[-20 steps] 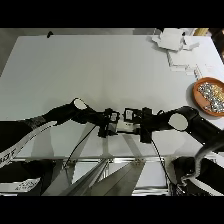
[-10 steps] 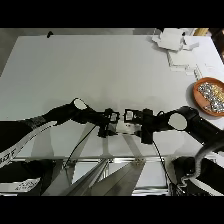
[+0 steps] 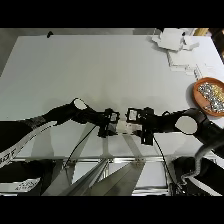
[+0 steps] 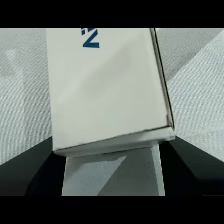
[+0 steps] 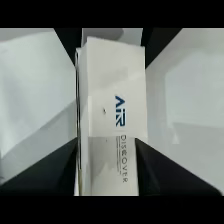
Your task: Fold the box and place the chain.
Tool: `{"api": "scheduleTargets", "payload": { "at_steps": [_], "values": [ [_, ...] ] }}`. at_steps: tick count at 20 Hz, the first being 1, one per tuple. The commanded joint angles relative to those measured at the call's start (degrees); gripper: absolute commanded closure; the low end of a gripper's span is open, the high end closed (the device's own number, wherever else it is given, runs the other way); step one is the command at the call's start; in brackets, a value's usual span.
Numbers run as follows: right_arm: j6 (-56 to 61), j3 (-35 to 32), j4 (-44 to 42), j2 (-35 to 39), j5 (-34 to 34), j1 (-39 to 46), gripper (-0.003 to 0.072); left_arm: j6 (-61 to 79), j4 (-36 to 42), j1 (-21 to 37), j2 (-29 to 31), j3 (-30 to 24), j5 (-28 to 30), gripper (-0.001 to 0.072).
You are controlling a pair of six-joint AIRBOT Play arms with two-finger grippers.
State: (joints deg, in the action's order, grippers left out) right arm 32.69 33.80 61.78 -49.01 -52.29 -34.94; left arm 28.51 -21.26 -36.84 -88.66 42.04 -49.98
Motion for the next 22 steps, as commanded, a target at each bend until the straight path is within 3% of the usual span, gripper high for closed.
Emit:
{"api": "scheduleTargets", "payload": {
  "at_steps": [1,3,6,13,22],
  "values": [
    [-3.13,0.02,-4.39,0.42,0.98,-0.07,0.0497,-0.04,0.0,0.04,0.04,0.04,0.02,0.0437],
    [-4.9,0.02,-5.16,0.24,2.03,-0.07,0.0649,-0.04,0.0,0.04,0.04,0.04,0.02,0.0437],
    [-4.87,0.0,-5.14,-1.99,3.93,-0.07,0.0656,-0.04,0.0,0.04,0.04,0.04,0.02,0.0437],
    [-4.63,0.0,-5.18,-7.1,0.15,-0.07,0.0666,-0.04,0.0,0.04,0.04,0.04,0.02,0.0437],
    [-4.66,-0.72,-5.2,-10.64,0.74,-0.07,0.0666,-0.04,0.0,0.04,0.04,0.04,0.02,0.0437]
  ]
}}
